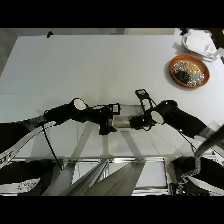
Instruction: Fold the box and place the chain.
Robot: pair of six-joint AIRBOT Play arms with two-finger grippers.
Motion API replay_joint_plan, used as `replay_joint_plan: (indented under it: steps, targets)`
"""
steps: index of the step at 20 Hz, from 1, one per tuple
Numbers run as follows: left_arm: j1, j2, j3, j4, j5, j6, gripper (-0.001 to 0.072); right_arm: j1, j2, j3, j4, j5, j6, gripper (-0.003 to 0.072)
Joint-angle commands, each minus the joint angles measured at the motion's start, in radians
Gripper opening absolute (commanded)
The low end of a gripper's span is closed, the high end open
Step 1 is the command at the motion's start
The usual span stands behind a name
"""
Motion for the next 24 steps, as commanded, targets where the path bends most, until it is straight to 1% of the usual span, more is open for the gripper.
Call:
replay_joint_plan:
  steps: [1,5,7,9,11,13,14,15,17,19,22,24]
  targets:
    - [0.0,0.0,0.0,0.002,0.0,0.002,0.0274,-0.001,0.058,0.002,-0.068,0.065,0.003,0.0456]
    - [0.0,0.0,0.0,0.001,0.0,0.002,0.0274,-0.001,0.118,0.002,-0.127,0.134,0.001,0.0455]
    - [0.0,0.0,0.0,0.002,0.0,0.002,0.0274,-0.003,0.171,0.002,-0.151,0.106,-0.02,0.0455]
    - [0.0,0.0,0.0,0.001,0.001,0.002,0.0274,-0.03,0.235,0.017,-0.129,0.088,-0.079,0.0455]
    - [0.0,0.0,0.0,0.002,0.0,0.002,0.0274,-0.077,0.285,0.069,-0.124,0.114,-0.14,0.0455]
    - [0.0,0.0,0.0,0.002,0.001,0.002,0.0274,-0.147,0.299,0.168,-0.126,0.132,-0.232,0.0451]
    - [0.0,0.0,0.0,0.001,0.0,0.002,0.0274,-0.197,0.295,0.219,-0.138,0.114,-0.271,0.0423]
    - [0.0,0.0,0.0,0.002,0.001,0.002,0.0274,-0.265,0.284,0.264,-0.152,0.068,-0.306,0.0392]
    - [0.0,0.0,0.0,0.002,0.0,0.002,0.0274,-0.416,0.247,0.326,-0.149,-0.002,-0.375,0.0392]
    - [0.0,0.0,0.0,0.002,0.001,0.002,0.0274,-0.56,0.175,0.359,-0.148,-0.023,-0.442,0.0392]
    - [0.0,0.0,0.0,0.001,0.0,0.002,0.0274,-0.753,0.014,0.382,-0.146,-0.106,-0.463,0.0392]
    - [0.0,0.0,0.0,0.002,0.0,0.002,0.0274,-0.858,-0.137,0.454,-0.11,-0.116,-0.463,0.0391]
